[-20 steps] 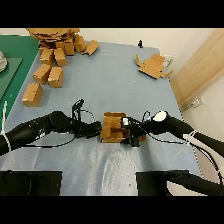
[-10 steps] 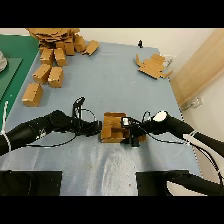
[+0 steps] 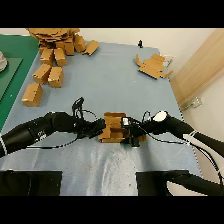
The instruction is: Fold the box.
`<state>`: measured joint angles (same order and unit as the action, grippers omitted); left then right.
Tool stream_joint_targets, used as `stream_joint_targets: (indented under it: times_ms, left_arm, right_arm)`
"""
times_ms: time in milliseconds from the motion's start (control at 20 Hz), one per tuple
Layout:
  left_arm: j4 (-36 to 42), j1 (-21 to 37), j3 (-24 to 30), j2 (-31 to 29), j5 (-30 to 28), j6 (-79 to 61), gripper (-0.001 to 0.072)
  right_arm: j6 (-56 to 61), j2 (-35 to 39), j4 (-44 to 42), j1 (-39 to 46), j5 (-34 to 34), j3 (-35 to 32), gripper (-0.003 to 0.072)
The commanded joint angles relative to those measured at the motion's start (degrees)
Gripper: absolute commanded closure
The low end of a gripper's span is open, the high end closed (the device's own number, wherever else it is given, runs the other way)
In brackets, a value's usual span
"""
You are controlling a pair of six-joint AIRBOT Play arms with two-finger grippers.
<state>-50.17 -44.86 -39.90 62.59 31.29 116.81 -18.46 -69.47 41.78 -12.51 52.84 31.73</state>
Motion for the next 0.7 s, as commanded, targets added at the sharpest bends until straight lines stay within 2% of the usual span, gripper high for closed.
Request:
stream_joint_targets:
  times_ms: [0,50,250,300,400,450,500,650]
  left_arm:
    - [-23.9,-2.4,-4.5,0.8,9.5,21.5,0.0699]
    - [-27.3,-2.6,-5.6,0.8,10.7,23.8,0.0699]
    - [-30.0,-2.7,-8.2,-0.4,11.0,24.1,0.0699]
    - [-32.9,-2.2,-8.3,-1.7,12.8,25.0,0.0699]
    - [-38.5,0.1,-7.9,-3.4,21.2,29.1,0.0698]
    - [-39.0,1.5,-7.1,-3.3,24.8,29.1,0.0699]
    - [-38.9,2.6,-5.5,-3.2,25.9,29.1,0.0698]
    - [-38.0,3.5,-1.1,-1.9,22.9,29.2,0.0698]
  right_arm:
    - [0.0,0.0,0.0,0.0,0.0,0.0,0.0192]
    - [0.0,0.0,0.0,0.0,0.0,0.0,0.0192]
    - [0.0,0.0,0.0,0.0,0.0,0.0,0.0192]
    - [0.0,0.0,0.0,0.0,0.0,0.0,0.0192]
    - [0.0,0.0,0.0,0.0,0.0,0.0,0.0192]
    - [0.0,0.0,0.0,0.0,0.0,0.0,0.0192]
    - [0.0,0.0,0.0,0.0,0.0,0.0,0.0192]
    - [0.0,0.0,0.0,0.0,0.0,0.0,0.0192]
